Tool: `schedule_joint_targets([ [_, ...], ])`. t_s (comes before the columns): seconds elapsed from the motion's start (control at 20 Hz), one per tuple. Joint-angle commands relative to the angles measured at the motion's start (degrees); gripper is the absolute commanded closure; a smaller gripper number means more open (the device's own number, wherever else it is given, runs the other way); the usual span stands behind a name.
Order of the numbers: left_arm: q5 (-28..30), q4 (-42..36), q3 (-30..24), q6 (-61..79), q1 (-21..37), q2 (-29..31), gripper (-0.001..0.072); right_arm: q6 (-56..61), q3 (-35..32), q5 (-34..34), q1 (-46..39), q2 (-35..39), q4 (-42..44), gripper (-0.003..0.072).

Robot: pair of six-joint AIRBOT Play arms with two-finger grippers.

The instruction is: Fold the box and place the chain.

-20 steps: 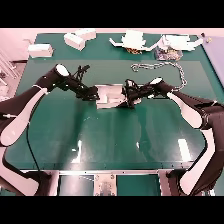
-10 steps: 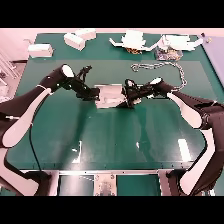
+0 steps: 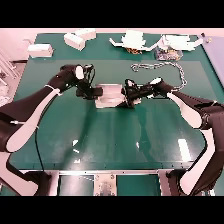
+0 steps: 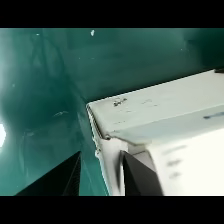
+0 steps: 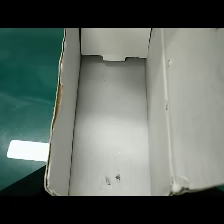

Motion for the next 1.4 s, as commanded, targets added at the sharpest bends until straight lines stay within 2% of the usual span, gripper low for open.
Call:
schedule_joint_targets([
  [0.0, 0.02, 3.87, 0.63, -6.45, -1.73, -0.02, 0.0392, -0.02, 0.00, 0.04, -0.02, 0.00, -0.04, 0.0106],
  [0.35, -1.92, 8.98, 0.70, -14.40, -5.11, -0.02, 0.0392, -0.02, 0.00, 0.04, -0.02, 0.00, -0.02, 0.0106],
  [0.95, -3.37, 11.78, 0.83, -19.80, -5.99, -0.39, 0.0392, -0.02, 0.00, 0.04, -0.02, 0.00, -0.02, 0.0106],
  [1.25, -8.37, 13.77, 6.95, -20.52, -7.23, -4.11, 0.0392, 0.00, 0.00, 0.04, -0.02, 0.00, -0.02, 0.0106],
  [1.35, -8.31, 14.69, 7.17, -20.57, -7.69, -4.20, 0.0392, -0.02, 0.00, 0.04, -0.02, 0.00, -0.04, 0.0106],
])
